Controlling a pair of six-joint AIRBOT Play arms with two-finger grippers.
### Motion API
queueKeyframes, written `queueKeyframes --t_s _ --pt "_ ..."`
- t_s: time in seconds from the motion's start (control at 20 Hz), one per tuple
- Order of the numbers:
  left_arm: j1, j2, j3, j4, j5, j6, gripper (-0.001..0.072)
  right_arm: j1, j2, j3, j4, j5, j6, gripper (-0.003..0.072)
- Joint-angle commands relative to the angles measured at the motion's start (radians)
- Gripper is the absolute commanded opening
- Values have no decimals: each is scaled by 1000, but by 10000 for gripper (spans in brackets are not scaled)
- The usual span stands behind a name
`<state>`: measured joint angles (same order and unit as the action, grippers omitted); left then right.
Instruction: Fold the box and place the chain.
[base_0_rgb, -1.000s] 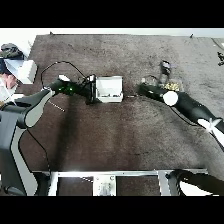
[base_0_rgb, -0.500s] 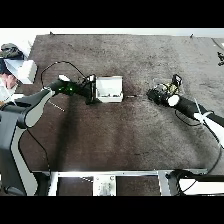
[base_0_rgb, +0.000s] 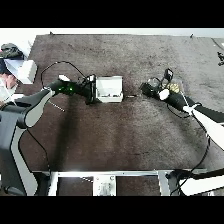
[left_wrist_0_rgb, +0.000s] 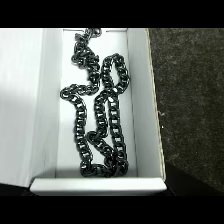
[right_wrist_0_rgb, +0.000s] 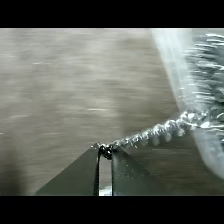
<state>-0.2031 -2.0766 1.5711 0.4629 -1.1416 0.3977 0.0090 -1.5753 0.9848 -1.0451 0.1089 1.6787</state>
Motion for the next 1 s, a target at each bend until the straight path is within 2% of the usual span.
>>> queueKeyframes --t_s 0.0,0.15,0.3,0.55,0.75,0.8,0.85,0.9,0.95 --pt "1 0 0 0 0 0 352 129 127 9 -5 -13 -46 -9" --pt "0 0 0 0 0 0 352 261 261 11 -26 -56 -63 -9" --pt "0 0 0 0 0 0 352 365 307 34 -24 -128 -63 -9" --pt "0 0 0 0 0 0 352 460 190 140 -27 -129 -62 -9" --pt "1 0 0 0 2 0 353 453 80 146 -28 -63 -60 -8" --pt "1 0 0 0 2 0 352 436 57 146 -28 -30 -59 70" --pt "0 0 0 0 1 0 352 413 45 146 -29 9 -60 338" --pt "0 0 0 0 1 0 352 386 48 146 -50 62 -64 362" --pt "1 0 0 0 1 0 352 359 61 145 -101 111 -62 268"
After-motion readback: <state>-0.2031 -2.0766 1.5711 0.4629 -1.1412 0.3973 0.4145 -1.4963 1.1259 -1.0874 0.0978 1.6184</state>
